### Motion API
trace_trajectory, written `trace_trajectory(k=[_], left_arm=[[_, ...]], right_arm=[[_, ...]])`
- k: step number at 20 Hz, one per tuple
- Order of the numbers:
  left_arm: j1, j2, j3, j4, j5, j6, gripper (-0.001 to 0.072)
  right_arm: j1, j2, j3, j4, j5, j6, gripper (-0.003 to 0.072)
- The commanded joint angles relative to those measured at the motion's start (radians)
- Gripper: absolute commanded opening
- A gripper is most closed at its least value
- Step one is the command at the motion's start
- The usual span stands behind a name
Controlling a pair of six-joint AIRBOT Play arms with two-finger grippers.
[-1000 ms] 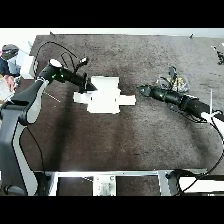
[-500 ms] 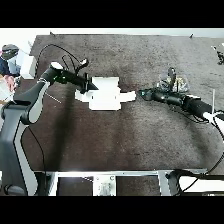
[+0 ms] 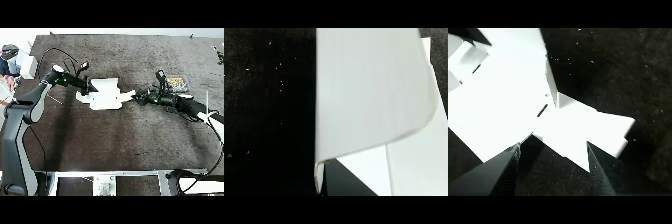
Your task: Fold the box and place the chain.
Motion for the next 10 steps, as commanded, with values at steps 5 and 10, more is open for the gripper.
trace_trajectory(k=[5,10], left_arm=[[0.0,-0.003,0.0,0.003,-0.021,-0.007,0.0013],[0.0,-0.003,0.0,0.003,-0.021,-0.007,0.0013]], right_arm=[[0.086,-0.001,0.081,-0.217,-0.019,-0.05,0.0471],[0.137,-0.001,0.09,-0.268,0.004,-0.281,0.0501]])
